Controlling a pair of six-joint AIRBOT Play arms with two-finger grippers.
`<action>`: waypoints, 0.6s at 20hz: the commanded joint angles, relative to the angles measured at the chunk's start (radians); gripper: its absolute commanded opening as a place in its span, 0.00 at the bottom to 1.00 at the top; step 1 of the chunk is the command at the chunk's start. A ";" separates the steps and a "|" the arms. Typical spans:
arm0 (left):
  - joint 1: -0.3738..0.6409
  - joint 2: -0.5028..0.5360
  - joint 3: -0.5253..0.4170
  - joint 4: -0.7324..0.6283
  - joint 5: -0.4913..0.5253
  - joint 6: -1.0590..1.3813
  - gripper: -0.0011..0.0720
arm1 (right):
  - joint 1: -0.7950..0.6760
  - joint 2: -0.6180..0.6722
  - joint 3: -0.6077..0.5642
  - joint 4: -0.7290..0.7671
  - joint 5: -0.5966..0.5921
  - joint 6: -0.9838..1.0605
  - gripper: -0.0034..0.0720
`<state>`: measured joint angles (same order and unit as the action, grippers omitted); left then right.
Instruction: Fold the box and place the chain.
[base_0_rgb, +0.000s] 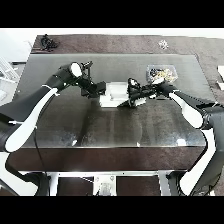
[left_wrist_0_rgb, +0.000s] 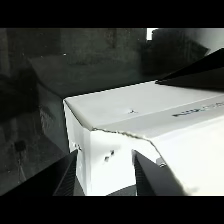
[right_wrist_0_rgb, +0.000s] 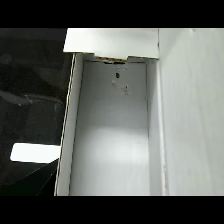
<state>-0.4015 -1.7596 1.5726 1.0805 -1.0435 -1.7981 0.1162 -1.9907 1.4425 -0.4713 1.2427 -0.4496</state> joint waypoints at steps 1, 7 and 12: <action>-0.002 -0.001 0.003 0.004 -0.030 -0.008 0.61 | 0.001 0.000 0.000 0.000 0.000 0.000 0.81; -0.014 -0.003 0.000 0.020 -0.042 -0.035 0.61 | 0.001 0.000 0.000 0.000 0.000 0.000 0.81; -0.031 -0.054 0.021 0.031 -0.021 -0.050 0.61 | 0.001 0.000 0.000 0.000 0.000 0.000 0.81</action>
<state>-0.4248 -1.7889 1.5818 1.0927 -1.0740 -1.8355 0.1162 -1.9907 1.4425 -0.4744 1.2404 -0.4511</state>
